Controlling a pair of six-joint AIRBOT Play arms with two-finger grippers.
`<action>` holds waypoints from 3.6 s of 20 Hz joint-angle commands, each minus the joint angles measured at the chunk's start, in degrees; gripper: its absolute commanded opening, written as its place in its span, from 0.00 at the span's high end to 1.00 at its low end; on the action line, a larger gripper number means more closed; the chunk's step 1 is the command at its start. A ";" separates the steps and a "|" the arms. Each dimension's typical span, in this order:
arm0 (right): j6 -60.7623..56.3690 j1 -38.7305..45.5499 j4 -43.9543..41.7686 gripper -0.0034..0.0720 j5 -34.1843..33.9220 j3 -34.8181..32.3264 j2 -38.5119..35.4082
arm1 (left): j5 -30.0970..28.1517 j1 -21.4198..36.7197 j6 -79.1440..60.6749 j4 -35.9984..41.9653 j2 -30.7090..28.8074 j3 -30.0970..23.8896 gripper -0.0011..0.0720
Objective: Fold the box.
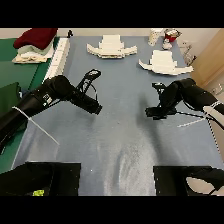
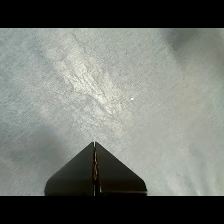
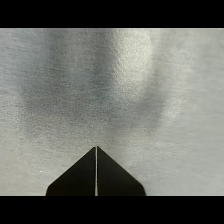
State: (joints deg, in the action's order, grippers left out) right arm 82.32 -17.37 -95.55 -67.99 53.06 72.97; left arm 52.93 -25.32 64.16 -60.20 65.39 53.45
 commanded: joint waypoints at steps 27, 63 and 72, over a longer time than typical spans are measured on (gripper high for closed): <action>3.50 40.57 -29.64 0.38 6.82 66.36 49.13 | -0.02 -0.02 -0.02 -0.02 0.02 0.00 0.97; 13.64 26.21 -32.87 0.96 6.69 -11.21 -5.33 | -0.02 -0.02 -0.02 -0.02 0.02 0.00 0.97; 12.15 28.48 -28.04 0.41 7.30 -10.05 -9.40 | -0.02 -0.02 -0.04 -0.02 0.02 0.00 0.97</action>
State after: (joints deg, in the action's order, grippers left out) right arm 94.70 8.91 -127.28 -59.99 39.59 64.36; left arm 52.90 -25.32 64.16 -60.20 65.39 53.45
